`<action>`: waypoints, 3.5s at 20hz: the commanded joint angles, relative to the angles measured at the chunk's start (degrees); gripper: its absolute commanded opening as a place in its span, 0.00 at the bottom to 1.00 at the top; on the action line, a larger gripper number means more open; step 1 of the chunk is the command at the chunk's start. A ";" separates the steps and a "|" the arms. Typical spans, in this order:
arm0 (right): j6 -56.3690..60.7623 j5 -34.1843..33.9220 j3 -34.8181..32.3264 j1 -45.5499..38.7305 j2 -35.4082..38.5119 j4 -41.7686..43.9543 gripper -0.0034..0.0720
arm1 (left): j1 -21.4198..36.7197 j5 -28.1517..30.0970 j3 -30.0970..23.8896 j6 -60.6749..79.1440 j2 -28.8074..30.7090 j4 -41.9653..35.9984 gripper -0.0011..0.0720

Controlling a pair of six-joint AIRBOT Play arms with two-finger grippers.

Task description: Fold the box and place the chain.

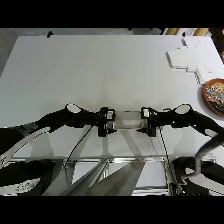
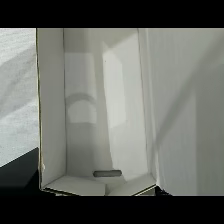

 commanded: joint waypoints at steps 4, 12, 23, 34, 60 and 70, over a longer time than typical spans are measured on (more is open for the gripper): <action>0.04 0.02 0.02 0.02 0.00 0.04 0.57 | -0.04 0.04 0.04 -0.04 -0.04 -0.17 0.05; 0.04 0.02 0.02 0.02 0.00 0.04 0.57 | -0.02 0.04 0.04 -0.02 -0.04 -0.15 0.05; 17.18 0.39 0.04 -1.40 5.20 -13.86 0.97 | -0.04 0.02 0.04 -0.04 -0.04 -0.17 0.05; 30.60 16.59 0.04 -10.67 31.89 -28.59 0.89 | -0.04 0.02 0.04 -0.04 -0.04 -0.17 0.05; 24.22 -15.43 0.07 2.69 4.22 23.54 0.07 | -0.04 0.02 0.04 -0.07 -0.04 -0.17 0.05; 29.05 -0.24 3.76 2.69 26.88 -7.21 0.07 | -0.04 -0.07 0.04 -0.07 -0.04 -0.17 0.05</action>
